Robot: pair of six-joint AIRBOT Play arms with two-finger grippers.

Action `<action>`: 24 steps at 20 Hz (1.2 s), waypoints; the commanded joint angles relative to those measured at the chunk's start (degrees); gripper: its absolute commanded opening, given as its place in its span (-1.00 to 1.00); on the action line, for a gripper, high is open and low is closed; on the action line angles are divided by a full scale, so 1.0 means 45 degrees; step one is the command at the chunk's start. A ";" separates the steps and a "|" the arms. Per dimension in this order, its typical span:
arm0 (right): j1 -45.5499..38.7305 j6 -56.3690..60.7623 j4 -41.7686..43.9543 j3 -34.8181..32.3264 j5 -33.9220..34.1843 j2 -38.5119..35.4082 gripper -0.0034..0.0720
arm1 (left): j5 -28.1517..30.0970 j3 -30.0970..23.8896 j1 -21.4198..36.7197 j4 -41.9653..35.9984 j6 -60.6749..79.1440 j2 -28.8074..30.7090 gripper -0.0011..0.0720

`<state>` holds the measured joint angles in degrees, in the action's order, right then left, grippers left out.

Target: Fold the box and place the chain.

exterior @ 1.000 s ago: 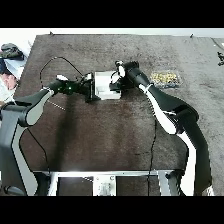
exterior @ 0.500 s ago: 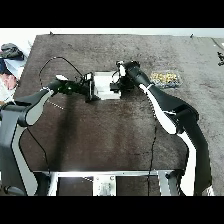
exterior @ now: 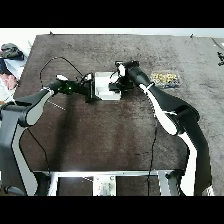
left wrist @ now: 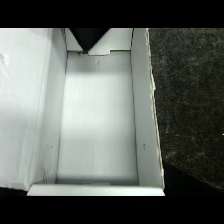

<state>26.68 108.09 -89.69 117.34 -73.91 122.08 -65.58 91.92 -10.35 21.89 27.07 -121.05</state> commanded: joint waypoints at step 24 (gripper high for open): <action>-0.0015 0.0228 -0.0408 -0.0019 -0.0160 -0.0408 -0.26 | 0.0019 0.0010 0.0010 -0.0005 -0.0010 -0.0005 0.32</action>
<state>26.55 109.06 -92.40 117.25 -74.67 120.60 -65.56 91.92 -10.28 21.91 27.03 -121.08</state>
